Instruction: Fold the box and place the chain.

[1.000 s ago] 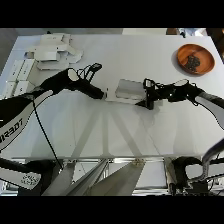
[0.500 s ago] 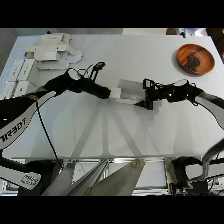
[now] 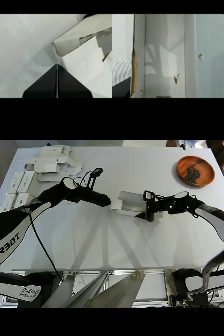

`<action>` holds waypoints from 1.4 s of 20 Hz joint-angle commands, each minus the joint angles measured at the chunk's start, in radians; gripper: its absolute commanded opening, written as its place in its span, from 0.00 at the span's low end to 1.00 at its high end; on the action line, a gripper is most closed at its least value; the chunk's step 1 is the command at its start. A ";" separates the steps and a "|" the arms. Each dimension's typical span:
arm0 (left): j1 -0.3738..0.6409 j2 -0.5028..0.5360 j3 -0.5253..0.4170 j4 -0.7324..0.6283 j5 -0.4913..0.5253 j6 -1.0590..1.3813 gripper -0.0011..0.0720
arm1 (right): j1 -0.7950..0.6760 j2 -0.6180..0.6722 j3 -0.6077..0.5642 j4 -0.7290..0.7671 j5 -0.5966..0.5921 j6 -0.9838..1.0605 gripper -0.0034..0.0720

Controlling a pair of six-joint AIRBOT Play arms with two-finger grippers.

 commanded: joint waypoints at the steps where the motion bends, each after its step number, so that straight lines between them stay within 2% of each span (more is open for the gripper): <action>1: -0.001 0.011 0.000 -0.002 -0.029 0.036 0.10 | 0.000 0.000 0.001 0.000 0.000 0.000 0.71; 2: -0.002 0.011 0.000 -0.003 -0.047 0.054 0.16 | 0.000 0.000 0.001 0.000 0.000 0.000 0.71; 5: -0.002 0.011 0.000 -0.006 -0.086 0.086 0.16 | 0.000 0.000 0.001 0.000 0.000 0.000 0.71; 8: -0.002 0.011 0.000 -0.006 -0.103 0.100 0.24 | 0.000 0.000 0.001 0.000 0.000 0.000 0.71; 13: -0.002 0.011 0.000 -0.032 -0.108 0.151 0.23 | 0.000 0.000 0.001 0.000 0.000 0.000 0.71; 15: -0.002 0.011 0.000 -0.070 -0.114 0.193 0.17 | 0.000 0.000 0.001 0.000 0.000 0.000 0.71; 16: -0.002 0.011 0.000 -0.090 -0.114 0.208 0.10 | 0.000 0.000 0.001 0.000 0.000 0.000 0.71; 19: -0.002 0.011 0.000 -0.124 -0.113 0.208 0.08 | 0.000 0.000 0.001 0.000 0.000 0.000 0.71; 20: -0.002 0.011 0.000 -0.119 -0.113 0.208 0.14 | 0.000 0.000 0.001 0.000 0.000 0.000 0.71; 21: -0.001 0.011 0.000 -0.117 -0.107 0.213 0.28 | 0.000 0.000 0.001 0.000 0.000 0.000 0.71; 22: 0.000 0.011 0.000 -0.117 -0.102 0.224 0.33 | 0.000 0.000 0.001 0.000 0.000 0.000 0.71; 25: -0.001 0.011 0.000 -0.117 -0.100 0.229 0.36 | 0.000 0.000 0.001 0.000 0.000 0.000 0.71; 26: -0.001 0.010 0.000 -0.117 -0.100 0.228 0.46 | 0.000 0.000 0.001 0.000 0.000 0.000 0.71; 27: -0.003 0.010 0.000 -0.117 -0.098 0.225 0.64 | 0.000 0.000 0.001 0.000 0.000 0.000 0.71; 28: -0.005 0.010 0.000 -0.117 -0.092 0.224 0.65 | 0.000 0.000 0.001 0.000 0.000 0.000 0.71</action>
